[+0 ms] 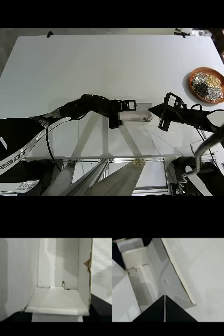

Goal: Fold the box and place the chain.

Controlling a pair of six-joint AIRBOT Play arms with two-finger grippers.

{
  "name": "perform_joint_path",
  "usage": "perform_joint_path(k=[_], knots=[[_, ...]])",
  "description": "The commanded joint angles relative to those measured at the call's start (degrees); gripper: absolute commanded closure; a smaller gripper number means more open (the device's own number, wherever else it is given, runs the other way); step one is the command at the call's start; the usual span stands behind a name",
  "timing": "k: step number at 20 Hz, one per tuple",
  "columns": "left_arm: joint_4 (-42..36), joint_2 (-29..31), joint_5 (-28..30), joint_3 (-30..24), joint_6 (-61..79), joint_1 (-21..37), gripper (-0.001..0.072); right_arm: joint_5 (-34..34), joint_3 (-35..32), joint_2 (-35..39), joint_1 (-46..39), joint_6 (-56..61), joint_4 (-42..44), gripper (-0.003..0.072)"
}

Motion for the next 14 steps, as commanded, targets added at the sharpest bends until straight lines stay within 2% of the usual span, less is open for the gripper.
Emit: perform_joint_path(k=[1, 5, 7, 11, 14], knots=[[0.17, -0.04, 0.24, -0.04, 0.04, 0.04, 0.0434, 0.87, 0.0, -0.11, 0.02, -0.02, 4.28, 0.0671], [0.17, -0.04, 0.24, -0.04, 0.04, 0.04, 0.0434, -4.9, 0.02, -4.22, 0.09, 0.26, 7.04, 0.0673], [0.17, -0.04, 0.26, -0.04, 0.04, 0.04, 0.0434, -9.75, 0.02, -8.37, 0.07, 3.1, 10.12, 0.0673], [0.17, -0.04, 0.26, -0.04, 0.07, 0.04, 0.0434, -17.53, 0.02, -16.11, 0.07, 8.26, 10.29, 0.0672], [0.17, -0.04, 0.26, -0.04, 0.04, 0.04, 0.0434, -18.34, 0.02, -19.04, 0.07, 11.17, 7.34, 0.0672]])
